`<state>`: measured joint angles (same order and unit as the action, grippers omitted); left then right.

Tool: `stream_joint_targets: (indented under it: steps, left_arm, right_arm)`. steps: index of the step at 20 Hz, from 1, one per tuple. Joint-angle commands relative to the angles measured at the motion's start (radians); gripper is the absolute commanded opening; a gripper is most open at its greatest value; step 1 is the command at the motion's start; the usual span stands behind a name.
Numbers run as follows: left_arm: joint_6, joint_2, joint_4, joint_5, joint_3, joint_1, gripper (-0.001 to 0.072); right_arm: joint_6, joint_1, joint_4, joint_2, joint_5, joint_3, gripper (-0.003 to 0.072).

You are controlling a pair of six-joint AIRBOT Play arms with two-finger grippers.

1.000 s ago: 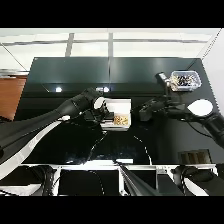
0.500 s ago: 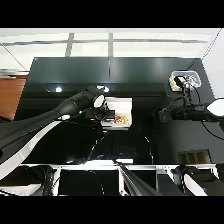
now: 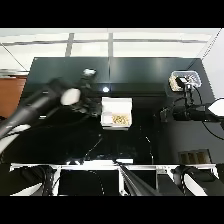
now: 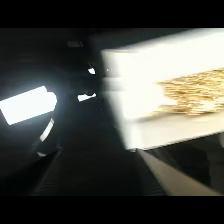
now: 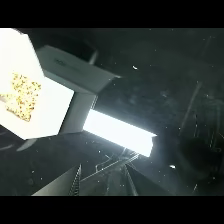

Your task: Fold the box and place the chain.

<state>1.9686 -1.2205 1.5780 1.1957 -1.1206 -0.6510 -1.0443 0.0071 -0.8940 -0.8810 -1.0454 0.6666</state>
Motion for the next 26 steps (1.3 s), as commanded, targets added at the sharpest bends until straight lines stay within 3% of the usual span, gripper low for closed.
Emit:
stream_joint_targets:
  steps: [1,3,5,9,12,18,26]
  left_arm:
    - [-0.257,0.161,-0.225,-0.079,0.146,0.220,0.0719]
    - [-0.661,0.164,-0.617,-0.089,0.241,0.365,0.0718]
    - [-1.023,0.153,-0.788,-0.103,0.329,0.410,0.0718]
    - [-1.532,0.150,-0.710,-0.238,0.417,0.353,0.0711]
    - [-1.766,0.124,-0.756,-0.338,0.428,0.333,0.0710]
    - [-2.129,-0.070,-0.891,-0.268,0.402,0.331,0.0711]
    - [-2.131,-0.222,-0.892,-0.253,0.293,0.316,0.0710]
  right_arm:
    - [0.000,-0.001,0.001,0.000,0.040,0.000,0.0336]
    - [0.000,-0.001,0.003,0.000,0.063,0.000,0.0336]
    - [0.001,-0.001,0.003,0.000,0.087,0.000,0.0335]
    - [0.001,0.000,0.003,0.000,0.105,0.000,0.0336]
    - [0.000,0.000,0.003,0.000,0.105,0.000,0.0336]
    - [0.000,0.000,0.003,0.000,0.104,0.000,0.0335]
    - [-0.015,0.000,0.003,0.000,0.103,0.000,0.0335]
